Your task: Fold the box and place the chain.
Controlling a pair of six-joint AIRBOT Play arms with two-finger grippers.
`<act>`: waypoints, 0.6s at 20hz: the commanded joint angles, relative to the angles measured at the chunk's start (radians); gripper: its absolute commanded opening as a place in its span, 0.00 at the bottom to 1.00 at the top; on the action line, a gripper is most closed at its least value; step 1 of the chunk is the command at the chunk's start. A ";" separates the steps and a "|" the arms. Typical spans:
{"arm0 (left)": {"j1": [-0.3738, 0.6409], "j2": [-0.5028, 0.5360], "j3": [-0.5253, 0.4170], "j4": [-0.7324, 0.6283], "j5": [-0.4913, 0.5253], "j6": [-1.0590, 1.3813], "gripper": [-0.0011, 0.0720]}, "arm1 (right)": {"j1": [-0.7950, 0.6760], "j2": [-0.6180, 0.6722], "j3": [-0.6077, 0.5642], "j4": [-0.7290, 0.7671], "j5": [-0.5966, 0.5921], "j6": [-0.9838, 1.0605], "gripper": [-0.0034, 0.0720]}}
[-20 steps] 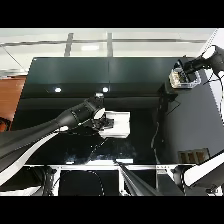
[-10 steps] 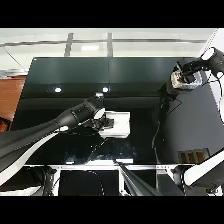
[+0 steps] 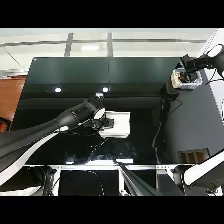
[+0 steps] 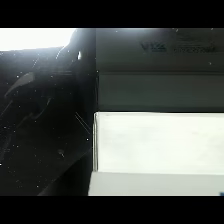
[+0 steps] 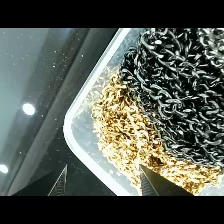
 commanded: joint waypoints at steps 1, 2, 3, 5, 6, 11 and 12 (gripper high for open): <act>0.001 0.000 0.000 0.000 0.000 0.000 0.05 | -0.024 0.002 0.003 0.018 0.011 0.010 0.68; 0.001 0.000 0.000 0.000 0.000 0.000 0.05 | -0.026 0.001 0.003 0.014 0.011 0.012 0.68; 0.001 0.000 0.000 0.000 0.000 0.000 0.05 | -0.026 0.000 0.003 0.000 0.011 0.016 0.68; 0.001 0.000 0.000 0.000 0.000 0.000 0.05 | -0.025 -0.008 0.003 -0.026 0.021 0.036 0.68; 0.001 0.000 0.000 0.000 0.000 0.000 0.05 | -0.025 -0.016 0.003 -0.025 0.026 0.035 0.68; 0.001 0.000 0.000 0.000 0.000 0.000 0.05 | 0.005 -0.069 0.003 -0.021 0.022 0.031 0.68; 0.001 0.000 0.000 0.000 0.000 0.000 0.05 | 0.006 -0.075 0.003 -0.022 0.023 0.030 0.68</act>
